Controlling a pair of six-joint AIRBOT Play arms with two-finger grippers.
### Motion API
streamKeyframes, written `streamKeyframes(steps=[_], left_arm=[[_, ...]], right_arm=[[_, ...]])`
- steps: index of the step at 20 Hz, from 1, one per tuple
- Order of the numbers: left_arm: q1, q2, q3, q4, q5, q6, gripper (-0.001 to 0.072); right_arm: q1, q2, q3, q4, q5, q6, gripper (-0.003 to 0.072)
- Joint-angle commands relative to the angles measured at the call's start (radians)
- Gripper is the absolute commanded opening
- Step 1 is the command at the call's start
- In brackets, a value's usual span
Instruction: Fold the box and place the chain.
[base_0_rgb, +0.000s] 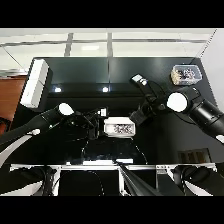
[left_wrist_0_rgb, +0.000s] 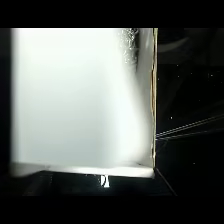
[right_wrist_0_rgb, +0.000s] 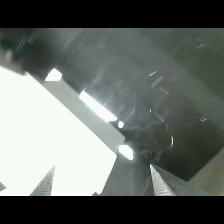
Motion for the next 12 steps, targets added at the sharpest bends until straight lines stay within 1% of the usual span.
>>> streamKeyframes(steps=[1,4,7,12], left_arm=[[0.0,-0.001,0.0,0.0,0.0,0.0,0.044],[0.0,-0.001,0.0,0.0,-0.001,0.0,0.044],[0.0,-0.001,0.0,0.0,0.0,0.0,0.044],[0.0,-0.001,0.0,0.0,-0.001,0.0,0.044]], right_arm=[[0.017,0.011,-0.042,0.035,-0.001,-0.234,0.0702],[0.063,0.011,-0.063,0.035,-0.079,-0.386,0.0701],[0.102,0.01,-0.064,0.036,-0.075,-0.534,0.0701],[0.111,0.002,-0.065,0.121,-0.079,-0.63,0.0701]])
